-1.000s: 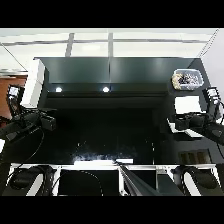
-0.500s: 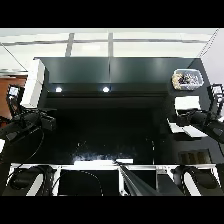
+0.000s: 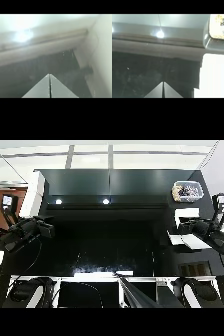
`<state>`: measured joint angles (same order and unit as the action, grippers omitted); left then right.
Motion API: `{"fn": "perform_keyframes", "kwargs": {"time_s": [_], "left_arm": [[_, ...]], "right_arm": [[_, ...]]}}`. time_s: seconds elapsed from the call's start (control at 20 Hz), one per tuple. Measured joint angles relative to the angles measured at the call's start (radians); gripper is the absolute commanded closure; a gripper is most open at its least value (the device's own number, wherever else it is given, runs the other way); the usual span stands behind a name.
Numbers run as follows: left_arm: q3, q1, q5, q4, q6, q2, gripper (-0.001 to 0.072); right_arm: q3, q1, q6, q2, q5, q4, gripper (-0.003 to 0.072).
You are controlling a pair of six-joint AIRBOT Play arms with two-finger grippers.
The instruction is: Fold the box and place the chain.
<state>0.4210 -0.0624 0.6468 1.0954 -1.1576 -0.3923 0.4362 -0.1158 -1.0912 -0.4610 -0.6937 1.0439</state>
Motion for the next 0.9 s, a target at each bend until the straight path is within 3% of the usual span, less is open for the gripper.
{"fn": "perform_keyframes", "kwargs": {"time_s": [0.15, 0.35, 0.4, 0.45, 0.5, 0.55, 0.6, 0.9], "left_arm": [[-0.002, -0.001, -0.080, -0.099, -0.001, -0.024, 0.0680], [-0.004, -0.006, -0.124, -0.225, -0.001, -0.103, 0.0679], [-0.004, -0.009, -0.132, -0.254, -0.001, -0.128, 0.0675], [-0.003, -0.013, -0.135, -0.276, -0.001, -0.150, 0.0583], [-0.004, -0.016, -0.136, -0.294, -0.001, -0.172, 0.0321], [-0.004, -0.018, -0.140, -0.310, -0.002, -0.191, 0.0027], [-0.004, -0.020, -0.139, -0.319, -0.002, -0.207, -0.0005], [-0.004, -0.023, -0.110, -0.321, 0.003, -0.264, -0.0005]], "right_arm": [[-0.005, -0.002, 0.000, -0.017, 0.074, 0.024, 0.0675], [0.022, -0.092, -0.089, -0.134, 0.317, 0.206, 0.0674], [0.055, -0.154, -0.145, -0.188, 0.362, 0.241, 0.0629], [0.098, -0.227, -0.208, -0.250, 0.376, 0.267, 0.0377], [0.151, -0.301, -0.265, -0.313, 0.382, 0.284, -0.0034], [0.219, -0.380, -0.314, -0.387, 0.346, 0.300, -0.0034], [0.287, -0.447, -0.337, -0.458, 0.285, 0.323, -0.0034], [0.692, -0.657, -0.410, -0.846, -0.182, 0.585, -0.0034]]}}
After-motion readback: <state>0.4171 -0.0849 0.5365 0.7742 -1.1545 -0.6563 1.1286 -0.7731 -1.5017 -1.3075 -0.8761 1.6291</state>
